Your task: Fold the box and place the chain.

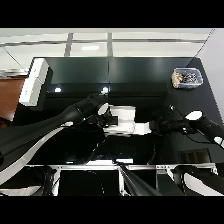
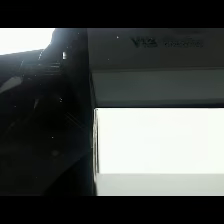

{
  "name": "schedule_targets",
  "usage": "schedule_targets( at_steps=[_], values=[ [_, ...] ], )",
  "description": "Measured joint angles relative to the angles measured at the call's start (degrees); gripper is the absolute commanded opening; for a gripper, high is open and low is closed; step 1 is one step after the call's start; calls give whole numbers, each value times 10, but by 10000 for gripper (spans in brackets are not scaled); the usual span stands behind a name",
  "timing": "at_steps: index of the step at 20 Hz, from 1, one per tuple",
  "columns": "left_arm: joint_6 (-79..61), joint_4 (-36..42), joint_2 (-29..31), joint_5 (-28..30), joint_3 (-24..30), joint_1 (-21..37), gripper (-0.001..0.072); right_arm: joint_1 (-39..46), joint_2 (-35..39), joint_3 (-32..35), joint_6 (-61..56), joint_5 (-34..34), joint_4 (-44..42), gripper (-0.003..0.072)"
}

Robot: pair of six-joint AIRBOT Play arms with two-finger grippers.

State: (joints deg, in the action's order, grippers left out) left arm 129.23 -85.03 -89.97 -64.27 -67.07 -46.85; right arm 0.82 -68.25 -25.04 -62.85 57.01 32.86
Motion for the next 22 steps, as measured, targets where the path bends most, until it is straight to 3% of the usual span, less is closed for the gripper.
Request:
schedule_targets(
  at_steps=[1, 2, 3, 4, 12, 14, 22],
  values=[
    [0, 0, 0, 0, 0, 0, 26, -4, -3, -1, 14, -3, -22, 18],
    [0, 0, 0, 0, 0, 0, 26, -7, -6, -3, 26, -4, -38, 166],
    [0, 0, 0, 0, 0, 0, 26, -9, -8, -6, 35, -2, -49, 486],
    [0, 0, 0, 0, 0, 0, 26, -11, -9, -10, 43, 1, -57, 633],
    [0, 0, 0, 3, 0, 0, 26, -16, -12, -45, 70, 58, -85, 628],
    [0, 0, 0, 7, 0, 0, 26, -16, -12, -50, 72, 70, -87, 487],
    [0, 0, 0, 11, 0, 0, 26, -62, -12, -92, 23, 78, -62, 487]
  ],
)
